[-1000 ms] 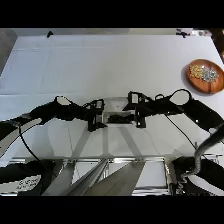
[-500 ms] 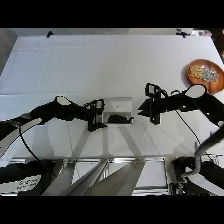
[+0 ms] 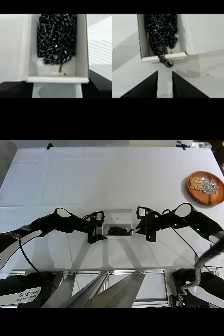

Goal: Fold the box and place the chain.

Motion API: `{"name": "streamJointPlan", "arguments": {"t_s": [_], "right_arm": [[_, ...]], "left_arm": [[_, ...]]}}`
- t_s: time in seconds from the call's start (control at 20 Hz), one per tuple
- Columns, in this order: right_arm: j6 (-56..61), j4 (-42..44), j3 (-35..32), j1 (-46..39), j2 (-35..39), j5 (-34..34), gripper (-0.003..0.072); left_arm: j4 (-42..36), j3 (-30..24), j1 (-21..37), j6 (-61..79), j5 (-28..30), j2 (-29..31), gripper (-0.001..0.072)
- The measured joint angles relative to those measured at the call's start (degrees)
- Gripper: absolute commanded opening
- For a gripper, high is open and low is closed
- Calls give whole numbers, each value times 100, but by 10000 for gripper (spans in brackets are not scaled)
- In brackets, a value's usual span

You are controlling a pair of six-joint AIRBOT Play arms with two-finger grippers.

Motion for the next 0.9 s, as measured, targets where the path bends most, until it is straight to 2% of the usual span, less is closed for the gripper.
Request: {"name": "streamJointPlan", "arguments": {"t_s": [0.3, 0.4, 0.45, 0.9], "right_arm": [[-271, -44, -24, 179, -245, -315, 204], [-372, -48, -26, 195, -286, -380, 308], [-417, -48, -26, 203, -308, -428, 327], [-566, 380, -24, 251, -520, -645, 315]], "left_arm": [[0, 0, 0, 0, 0, 0, 276], [0, 0, 0, 0, 0, 0, 276], [0, 0, 0, 0, -2, 0, 276], [0, 0, 0, 0, 0, 0, 276]]}}
